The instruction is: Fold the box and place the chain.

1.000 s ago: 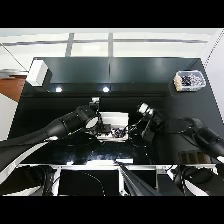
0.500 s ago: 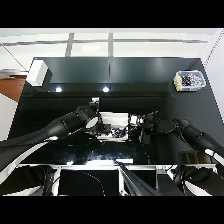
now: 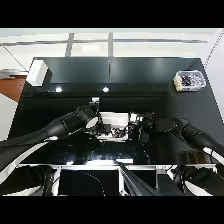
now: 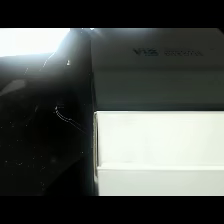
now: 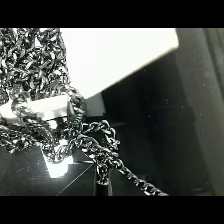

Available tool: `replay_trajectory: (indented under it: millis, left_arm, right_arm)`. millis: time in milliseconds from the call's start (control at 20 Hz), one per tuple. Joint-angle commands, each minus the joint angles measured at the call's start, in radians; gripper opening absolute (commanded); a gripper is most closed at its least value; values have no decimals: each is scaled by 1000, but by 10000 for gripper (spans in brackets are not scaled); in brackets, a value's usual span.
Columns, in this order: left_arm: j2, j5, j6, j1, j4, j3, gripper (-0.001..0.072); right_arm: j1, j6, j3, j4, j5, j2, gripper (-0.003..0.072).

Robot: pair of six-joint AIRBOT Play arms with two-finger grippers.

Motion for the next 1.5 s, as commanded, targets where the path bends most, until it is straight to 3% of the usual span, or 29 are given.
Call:
replay_trajectory:
  millis: [0, 150, 400, 650, 850, 1050, 1350, 1400, 1450]
  left_arm:
    - [0, -12, 0, 0, 1, 0, 31]
    - [0, -13, 0, 0, 1, 0, 31]
    - [0, -13, 0, 0, 1, 0, 31]
    - [0, -13, 0, 0, 1, 0, 31]
    - [0, -14, 0, 0, 0, 0, 31]
    - [0, -14, 0, 0, 1, 0, 31]
    - [0, -14, 0, 0, 1, 0, 31]
    - [0, -14, 0, 0, 1, 0, 30]
    - [0, -14, 0, 0, 1, 0, 30]
  right_arm:
    - [-27, 151, 20, -82, -37, 34, 27]
    - [-83, 301, 65, -150, -152, 123, 26]
    - [-161, 506, 207, -123, -329, 315, 26]
    - [-165, 629, 436, 98, -480, 358, 26]
    - [-164, 632, 558, 296, -522, 358, 26]
    - [-161, 634, 592, 462, -531, 357, 26]
    - [-53, 647, 530, 372, -543, 260, 29]
    - [-53, 648, 500, 354, -542, 241, 90]
    - [-55, 661, 481, 314, -538, 229, 327]
